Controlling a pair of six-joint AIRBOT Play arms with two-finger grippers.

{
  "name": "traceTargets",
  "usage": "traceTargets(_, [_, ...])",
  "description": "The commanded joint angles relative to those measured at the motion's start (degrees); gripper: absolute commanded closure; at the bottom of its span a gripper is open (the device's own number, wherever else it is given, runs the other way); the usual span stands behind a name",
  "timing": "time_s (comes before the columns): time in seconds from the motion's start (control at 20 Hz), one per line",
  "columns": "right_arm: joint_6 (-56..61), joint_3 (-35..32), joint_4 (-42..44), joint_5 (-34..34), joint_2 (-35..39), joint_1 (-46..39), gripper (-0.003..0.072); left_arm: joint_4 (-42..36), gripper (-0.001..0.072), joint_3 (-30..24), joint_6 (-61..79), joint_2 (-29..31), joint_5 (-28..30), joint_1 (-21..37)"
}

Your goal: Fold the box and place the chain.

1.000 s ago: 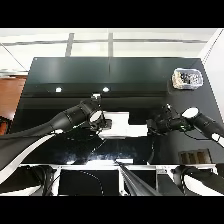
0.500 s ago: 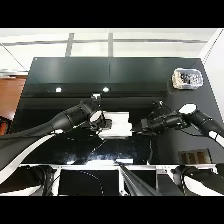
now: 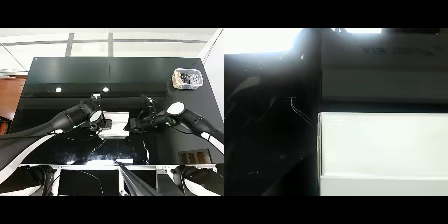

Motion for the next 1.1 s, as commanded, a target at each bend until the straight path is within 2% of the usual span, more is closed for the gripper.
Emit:
traceTargets(0.0, [11.3,2.69,-9.7,-6.43,0.02,6.21,0.0335,-0.07,0.0676,0.04,-0.02,0.0,0.15,0.04])
traceTargets(0.2, [25.2,6.54,-24.3,-6.71,0.02,11.19,0.0335,-0.07,0.0676,0.04,-0.02,0.0,0.17,0.04])
traceTargets(0.45, [34.82,9.57,-33.57,-5.84,-0.07,14.86,0.0335,-0.07,0.0676,0.04,-0.02,0.0,0.17,0.04])
traceTargets(0.65, [43.67,12.09,-44.52,-1.99,-0.55,18.38,0.0335,-0.07,0.0676,0.04,-0.02,0.0,0.17,0.04])
traceTargets(0.8, [47.43,13.55,-46.51,0.52,-1.97,19.47,0.0345,-0.07,0.0676,0.04,-0.02,0.0,0.2,0.04])
traceTargets(0.85, [48.24,14.05,-46.45,0.94,-2.6,19.76,0.0392,-0.07,0.0676,0.04,-0.02,0.0,0.2,0.04])
traceTargets(1.05, [52.57,17.46,-47.36,3.43,-5.99,20.87,0.0392,-0.07,0.0676,0.04,-0.02,0.0,0.31,0.04])
